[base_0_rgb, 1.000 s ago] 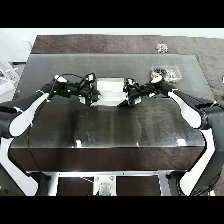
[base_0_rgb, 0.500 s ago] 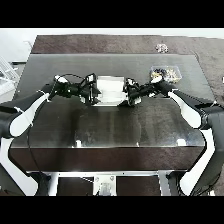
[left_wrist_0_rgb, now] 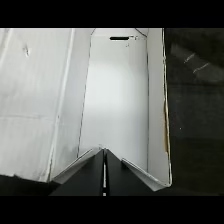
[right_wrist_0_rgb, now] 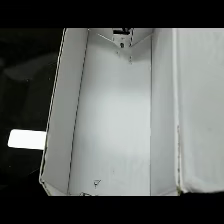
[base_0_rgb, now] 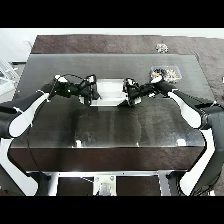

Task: Fold the box and place the chain.

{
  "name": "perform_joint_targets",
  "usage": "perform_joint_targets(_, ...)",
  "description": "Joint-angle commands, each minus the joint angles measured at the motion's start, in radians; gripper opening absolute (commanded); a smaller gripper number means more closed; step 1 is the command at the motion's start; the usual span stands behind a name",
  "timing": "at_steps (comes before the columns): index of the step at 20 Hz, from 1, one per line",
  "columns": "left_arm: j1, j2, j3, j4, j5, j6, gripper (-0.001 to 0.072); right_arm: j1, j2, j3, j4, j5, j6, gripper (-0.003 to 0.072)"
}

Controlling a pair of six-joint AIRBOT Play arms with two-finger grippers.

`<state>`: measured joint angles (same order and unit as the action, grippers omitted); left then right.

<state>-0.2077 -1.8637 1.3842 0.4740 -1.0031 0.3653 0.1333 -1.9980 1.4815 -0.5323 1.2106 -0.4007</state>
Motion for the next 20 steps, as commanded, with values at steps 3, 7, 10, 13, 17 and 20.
perform_joint_targets(3,0.066,0.005,0.001,-0.004,-0.089,0.010,0.0022,0.000,0.000,0.000,0.000,-0.001,0.000,0.0596)
perform_joint_targets(7,0.134,0.024,0.001,-0.072,-0.177,0.011,0.0021,0.000,0.000,0.000,0.000,-0.001,0.000,0.0596)
perform_joint_targets(10,0.158,0.077,0.001,-0.096,-0.187,-0.002,0.0021,0.000,0.000,0.000,0.000,-0.001,0.000,0.0596)
perform_joint_targets(13,0.184,0.142,0.000,-0.096,-0.198,-0.115,0.0020,0.000,0.000,0.000,0.000,-0.001,0.000,0.0596)
perform_joint_targets(17,0.237,0.208,0.000,-0.092,-0.206,-0.469,0.0019,0.000,0.000,0.000,0.000,-0.001,0.000,0.0596)
perform_joint_targets(20,0.271,0.222,0.000,-0.084,-0.203,-0.685,0.0017,0.000,0.000,0.000,0.000,-0.001,0.000,0.0596)
